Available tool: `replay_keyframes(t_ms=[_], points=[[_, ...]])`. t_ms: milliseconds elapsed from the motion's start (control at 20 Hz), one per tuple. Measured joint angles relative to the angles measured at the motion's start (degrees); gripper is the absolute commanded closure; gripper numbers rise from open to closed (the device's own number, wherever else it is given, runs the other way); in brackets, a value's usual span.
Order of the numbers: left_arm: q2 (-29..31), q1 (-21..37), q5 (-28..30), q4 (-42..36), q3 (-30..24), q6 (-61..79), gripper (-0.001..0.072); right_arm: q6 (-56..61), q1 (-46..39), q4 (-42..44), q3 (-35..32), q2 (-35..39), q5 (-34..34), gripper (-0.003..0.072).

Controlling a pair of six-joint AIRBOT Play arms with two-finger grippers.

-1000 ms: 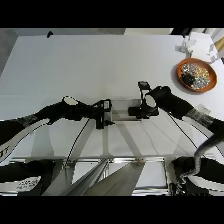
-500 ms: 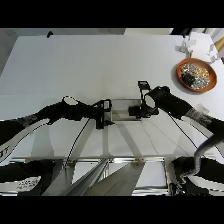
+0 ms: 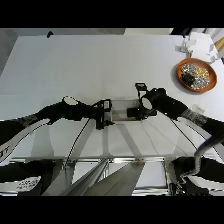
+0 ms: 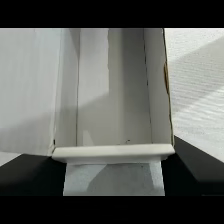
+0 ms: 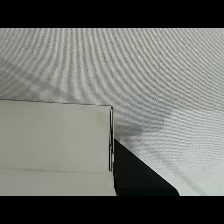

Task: Fold the box and place the chain.

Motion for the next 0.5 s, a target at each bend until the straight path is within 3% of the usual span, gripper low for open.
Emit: replay_keyframes(t_ms=[50, 200, 500], points=[[0.0, 0.0, 0.0, 0.0, 0.0, 0.0, 0.0503, -0.1, 0.0, -0.2, 0.0, 0.0, 0.0, 0.0639], [0.0, 0.0, 0.0, 0.0, 0.0, 0.2, 0.0503, -1.2, 0.1, -1.2, 0.0, -0.1, 0.4, 0.0296], [0.0, 0.0, 0.0, 0.0, 0.0, 0.2, 0.0503, -7.8, 0.2, -1.1, -0.1, 2.4, 0.5, 0.0271]])
